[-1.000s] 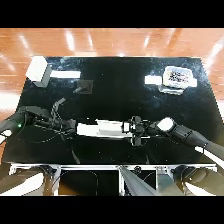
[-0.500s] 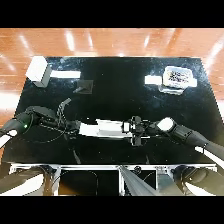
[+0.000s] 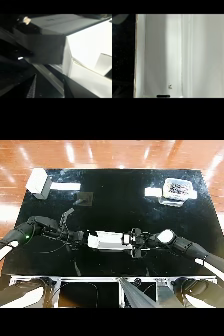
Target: Fold the box and place the chain.
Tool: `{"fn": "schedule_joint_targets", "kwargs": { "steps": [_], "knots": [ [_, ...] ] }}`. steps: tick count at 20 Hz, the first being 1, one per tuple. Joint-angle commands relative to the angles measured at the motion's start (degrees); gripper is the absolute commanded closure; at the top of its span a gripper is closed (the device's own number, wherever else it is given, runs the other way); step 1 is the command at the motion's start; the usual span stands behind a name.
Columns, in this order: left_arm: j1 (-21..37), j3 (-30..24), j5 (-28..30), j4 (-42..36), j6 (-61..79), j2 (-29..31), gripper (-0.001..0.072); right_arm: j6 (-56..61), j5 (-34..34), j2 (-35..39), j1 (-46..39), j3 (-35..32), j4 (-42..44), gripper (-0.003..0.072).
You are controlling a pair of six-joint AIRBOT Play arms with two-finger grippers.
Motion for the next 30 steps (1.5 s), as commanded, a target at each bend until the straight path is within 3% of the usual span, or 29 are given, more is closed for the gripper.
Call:
{"fn": "schedule_joint_targets", "kwargs": {
  "steps": [1, 4, 5, 6, 15, 20, 26, 30],
  "knots": [
    [-0.20, 1.90, 3.30, -0.09, -0.48, 0.00, 0.0266, 0.02, 0.00, -0.02, 0.04, 0.02, 0.02, 0.0126],
    [-0.22, 3.21, 4.76, -0.24, -0.92, 0.07, 0.0257, 0.02, 0.00, -0.02, 0.04, 0.02, 0.02, 0.0126],
    [-0.22, 3.54, 5.92, -0.68, -0.90, 0.04, 0.0204, 0.00, 0.00, -0.02, 0.04, 0.02, 0.02, 0.0126],
    [-0.22, 3.80, 6.62, -0.87, -0.90, 0.07, 0.0073, 0.02, 0.00, -0.02, 0.04, 0.02, 0.02, 0.0127],
    [-6.10, 4.35, 3.15, -1.25, -2.58, 0.28, 0.0082, 0.02, -0.02, -0.02, 0.04, 0.02, 0.02, 0.0126],
    [-8.37, 4.31, -2.49, -0.24, -5.70, 5.62, 0.0082, 0.02, -0.02, -0.02, 0.04, 0.02, 0.04, 0.0127],
    [-18.64, 4.20, -12.26, 8.31, -14.25, 9.55, 0.0082, 0.02, -0.02, -0.02, 0.04, 0.02, 0.04, 0.0127],
    [-24.24, 4.22, -16.24, 19.28, -26.10, 9.55, 0.0082, 0.02, -0.02, -0.02, 0.04, 0.02, 0.04, 0.0127]
  ]
}}
